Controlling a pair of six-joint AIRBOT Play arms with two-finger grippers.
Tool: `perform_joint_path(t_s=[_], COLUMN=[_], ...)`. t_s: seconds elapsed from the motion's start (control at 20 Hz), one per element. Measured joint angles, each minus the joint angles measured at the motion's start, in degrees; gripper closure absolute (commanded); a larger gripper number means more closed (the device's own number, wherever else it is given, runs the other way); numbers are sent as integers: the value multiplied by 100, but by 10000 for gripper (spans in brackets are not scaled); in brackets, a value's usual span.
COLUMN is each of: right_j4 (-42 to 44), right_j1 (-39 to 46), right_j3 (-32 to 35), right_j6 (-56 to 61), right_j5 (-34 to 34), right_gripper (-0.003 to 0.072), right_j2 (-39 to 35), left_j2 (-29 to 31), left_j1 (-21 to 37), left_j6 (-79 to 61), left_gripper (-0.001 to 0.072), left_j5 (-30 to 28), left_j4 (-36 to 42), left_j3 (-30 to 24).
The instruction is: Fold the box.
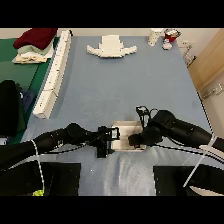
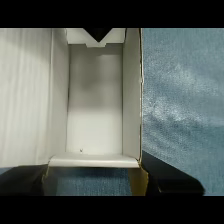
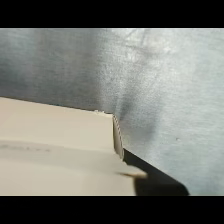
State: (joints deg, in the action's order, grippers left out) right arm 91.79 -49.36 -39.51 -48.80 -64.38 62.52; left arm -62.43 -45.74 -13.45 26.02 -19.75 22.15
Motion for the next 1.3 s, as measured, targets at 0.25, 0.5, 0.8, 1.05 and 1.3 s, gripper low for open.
perform_joint_path(t_s=[0.25, 0.5, 0.8, 1.05, 1.3], right_j4=[-393, -546, -562, -546, -498], right_j1=[-282, -341, -361, -361, -354], right_j3=[-153, -188, -188, -203, -293], right_j6=[673, 920, 938, 957, 975], right_j5=[-120, -321, -494, -654, -730], right_gripper=[413, 685, 243, 214, 296], right_j2=[326, 389, 409, 245, -365], left_j2=[0, 0, 0, 0, 0], left_j1=[0, 0, 0, 0, 0], left_j6=[0, 11, -4, -7, -4], left_gripper=[293, 293, 293, 293, 293], left_j5=[0, 2, 0, 0, 0], left_j4=[2, 4, -7, -4, -2], left_j3=[0, 0, 0, 0, 0])
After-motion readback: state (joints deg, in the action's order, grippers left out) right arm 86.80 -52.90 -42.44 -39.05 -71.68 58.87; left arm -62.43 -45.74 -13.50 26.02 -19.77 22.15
